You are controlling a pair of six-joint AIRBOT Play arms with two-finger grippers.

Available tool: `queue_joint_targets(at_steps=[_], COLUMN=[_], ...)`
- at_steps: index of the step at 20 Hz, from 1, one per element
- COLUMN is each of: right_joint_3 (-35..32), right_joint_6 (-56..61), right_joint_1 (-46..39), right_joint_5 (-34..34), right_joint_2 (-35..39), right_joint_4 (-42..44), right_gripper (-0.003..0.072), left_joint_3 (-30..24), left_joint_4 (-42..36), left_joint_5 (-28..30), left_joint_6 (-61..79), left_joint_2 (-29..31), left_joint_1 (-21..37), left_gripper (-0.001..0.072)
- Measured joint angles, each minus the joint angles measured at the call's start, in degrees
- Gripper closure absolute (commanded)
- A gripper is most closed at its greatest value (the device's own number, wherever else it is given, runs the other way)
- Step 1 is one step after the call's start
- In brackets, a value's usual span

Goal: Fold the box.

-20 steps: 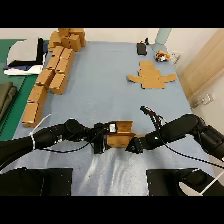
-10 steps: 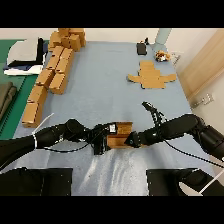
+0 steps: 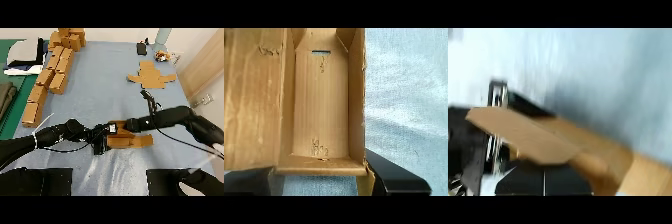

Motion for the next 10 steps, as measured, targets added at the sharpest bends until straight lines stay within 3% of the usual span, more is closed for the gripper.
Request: queue_joint_targets(at_steps=[5, 10], right_joint_3=[5.1, 6.2], right_joint_6=[-3.4, -6.1], right_joint_1=[0.1, 0.2], right_joint_5=[1.9, 2.2], right_joint_2=[-13.0, -18.4], right_joint_4=[-2.8, -3.6], right_gripper=[0.0683, 0.0683], left_joint_3=[0.0, 0.0], left_joint_4=[0.0, 0.0], left_joint_5=[0.0, 0.0], left_joint_6=[0.0, -0.1], left_joint_2=[0.0, 0.0], left_joint_1=[0.0, 0.0], left_gripper=[0.0167, 0.0167])
